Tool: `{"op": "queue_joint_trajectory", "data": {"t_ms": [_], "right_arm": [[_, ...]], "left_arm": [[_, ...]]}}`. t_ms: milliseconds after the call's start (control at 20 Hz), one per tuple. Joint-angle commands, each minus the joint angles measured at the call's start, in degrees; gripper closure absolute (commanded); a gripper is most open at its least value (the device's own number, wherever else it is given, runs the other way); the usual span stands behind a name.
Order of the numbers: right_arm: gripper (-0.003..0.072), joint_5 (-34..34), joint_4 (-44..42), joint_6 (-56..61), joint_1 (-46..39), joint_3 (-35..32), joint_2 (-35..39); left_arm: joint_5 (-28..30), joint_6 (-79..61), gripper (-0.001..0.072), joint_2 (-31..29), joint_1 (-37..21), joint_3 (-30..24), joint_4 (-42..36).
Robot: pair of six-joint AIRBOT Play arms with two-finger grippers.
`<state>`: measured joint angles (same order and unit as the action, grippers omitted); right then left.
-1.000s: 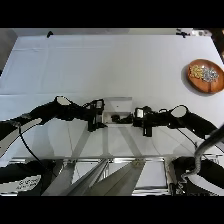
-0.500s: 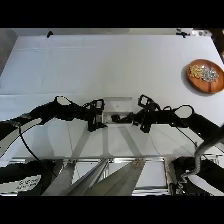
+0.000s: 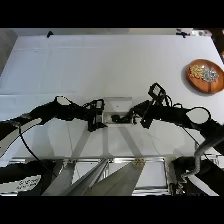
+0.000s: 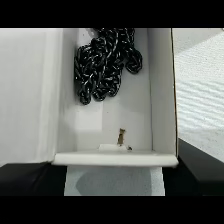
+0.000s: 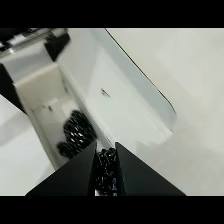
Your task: Fold the box and place the chain.
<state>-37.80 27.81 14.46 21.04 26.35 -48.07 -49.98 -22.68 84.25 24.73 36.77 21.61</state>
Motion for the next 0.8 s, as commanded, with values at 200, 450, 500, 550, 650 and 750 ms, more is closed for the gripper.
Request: {"op": "queue_joint_trajectory", "data": {"t_ms": [200,450,500,550,650,750], "right_arm": [[0.0676,2.4,-3.1,0.0,10.0,5.8,0.6],[0.0678,4.9,-3.0,-0.1,12.7,7.0,-3.5],[0.0679,6.0,-2.9,-1.2,13.4,7.3,-4.9],[0.0679,6.1,-2.5,-2.1,13.9,8.0,-6.6],[0.0678,5.7,-2.2,-1.9,14.6,10.1,-10.3],[0.0675,5.7,-2.1,-0.1,14.8,12.0,-13.9]], "left_arm": [[0.0,0.0,0.0434,0.0,0.0,0.0,0.0],[0.0,0.0,0.0434,0.0,0.0,0.0,0.0],[0.0,0.0,0.0434,0.0,0.0,0.0,0.0],[0.0,0.0,0.0434,0.0,0.0,0.0,0.0],[0.0,0.0,0.0434,0.0,0.0,0.0,0.0],[0.0,0.0,0.0434,0.0,0.0,0.0,0.0]]}}
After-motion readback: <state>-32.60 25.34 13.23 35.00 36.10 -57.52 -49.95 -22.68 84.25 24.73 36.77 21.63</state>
